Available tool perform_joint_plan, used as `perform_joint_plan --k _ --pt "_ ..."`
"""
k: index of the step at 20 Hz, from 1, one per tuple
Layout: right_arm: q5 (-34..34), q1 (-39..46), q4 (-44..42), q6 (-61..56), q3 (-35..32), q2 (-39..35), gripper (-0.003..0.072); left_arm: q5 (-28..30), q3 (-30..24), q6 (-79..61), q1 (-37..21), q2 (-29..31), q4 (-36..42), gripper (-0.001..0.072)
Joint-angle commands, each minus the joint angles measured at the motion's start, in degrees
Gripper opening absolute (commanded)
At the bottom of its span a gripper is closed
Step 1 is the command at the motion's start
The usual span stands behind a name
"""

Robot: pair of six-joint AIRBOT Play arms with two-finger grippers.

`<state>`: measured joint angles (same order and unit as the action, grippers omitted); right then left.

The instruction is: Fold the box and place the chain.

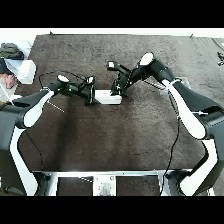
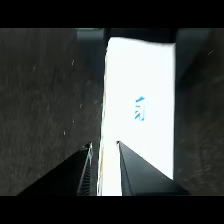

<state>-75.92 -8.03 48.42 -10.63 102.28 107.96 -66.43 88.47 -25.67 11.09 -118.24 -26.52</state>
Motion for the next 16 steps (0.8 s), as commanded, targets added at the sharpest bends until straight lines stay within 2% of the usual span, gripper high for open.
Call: perform_joint_plan --k 1,2,5,9,12,16 --pt "0.7 1.5 -4.5 0.0 0.0 -0.9 0.0081 -0.1 0.0 -0.1 0.0 0.0 0.0 0.0411" --pt "0.7 1.6 -4.8 -1.2 -0.1 -0.7 0.0003 -0.1 0.0 -0.1 0.0 0.0 0.0 0.0411" --pt "1.0 1.6 -4.7 -3.2 -0.7 0.8 0.0002 -0.1 0.0 -0.1 0.0 0.0 0.0 0.0412" --pt "2.0 1.6 -4.4 -3.6 -5.0 2.5 -0.0011 -0.1 0.0 -0.1 0.0 0.0 0.0 0.0411" --pt "5.9 1.7 -3.3 -3.6 -9.1 2.5 -0.0011 -0.1 0.0 -0.1 0.0 0.0 0.0 0.0411" --pt "6.3 1.8 -3.2 -3.6 -10.0 2.1 -0.0011 -0.1 0.0 -0.1 0.0 0.0 0.0 0.0411"
